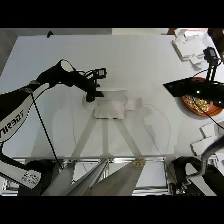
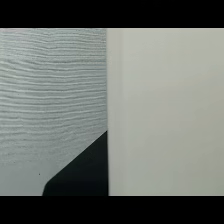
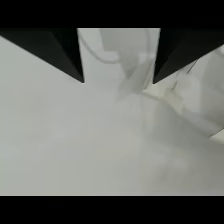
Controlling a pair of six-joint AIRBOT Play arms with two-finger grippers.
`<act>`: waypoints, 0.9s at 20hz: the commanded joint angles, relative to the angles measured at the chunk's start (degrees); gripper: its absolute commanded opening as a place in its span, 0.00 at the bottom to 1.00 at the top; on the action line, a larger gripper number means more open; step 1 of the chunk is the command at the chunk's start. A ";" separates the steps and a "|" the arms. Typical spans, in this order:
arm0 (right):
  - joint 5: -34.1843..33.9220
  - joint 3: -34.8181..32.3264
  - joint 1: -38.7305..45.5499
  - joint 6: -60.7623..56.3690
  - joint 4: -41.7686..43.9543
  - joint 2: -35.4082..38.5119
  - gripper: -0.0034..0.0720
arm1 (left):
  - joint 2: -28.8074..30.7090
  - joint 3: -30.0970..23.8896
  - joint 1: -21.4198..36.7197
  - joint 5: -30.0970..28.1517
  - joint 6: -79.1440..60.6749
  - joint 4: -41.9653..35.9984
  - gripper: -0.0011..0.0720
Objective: Fold the box and place the chain.
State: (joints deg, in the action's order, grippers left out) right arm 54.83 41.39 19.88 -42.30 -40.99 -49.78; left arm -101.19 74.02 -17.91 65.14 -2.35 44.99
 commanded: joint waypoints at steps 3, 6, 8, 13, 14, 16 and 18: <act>18.58 0.59 -4.59 17.59 6.32 0.17 0.93 | -0.04 0.00 -0.04 -0.17 -0.02 0.02 0.04; 20.44 0.59 -10.58 24.22 4.96 0.17 0.96 | -0.04 0.00 -0.04 -0.17 0.00 0.02 0.04; 19.93 0.57 -15.15 29.24 1.46 0.17 0.96 | -0.04 0.00 -0.04 -0.17 -0.02 0.02 0.04; 10.08 0.52 -24.09 32.33 -12.72 0.09 0.96 | -0.04 0.00 -0.04 -0.20 -0.02 0.02 0.04; 7.39 0.46 -25.14 32.33 -13.22 -0.22 0.96 | -0.04 0.00 -0.02 -0.20 -0.02 0.02 0.04; 2.05 0.44 -26.45 32.35 -12.09 -2.56 0.96 | -0.04 0.00 -0.02 -0.17 -0.02 0.02 0.04; -1.42 0.17 -26.47 32.37 -10.54 -6.49 0.96 | -0.04 0.00 -0.04 -0.17 -0.02 0.02 0.04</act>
State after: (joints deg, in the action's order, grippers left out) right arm 60.27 41.76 -4.99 -10.74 -51.03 -52.82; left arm -101.19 74.02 -17.91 64.97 -2.35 44.99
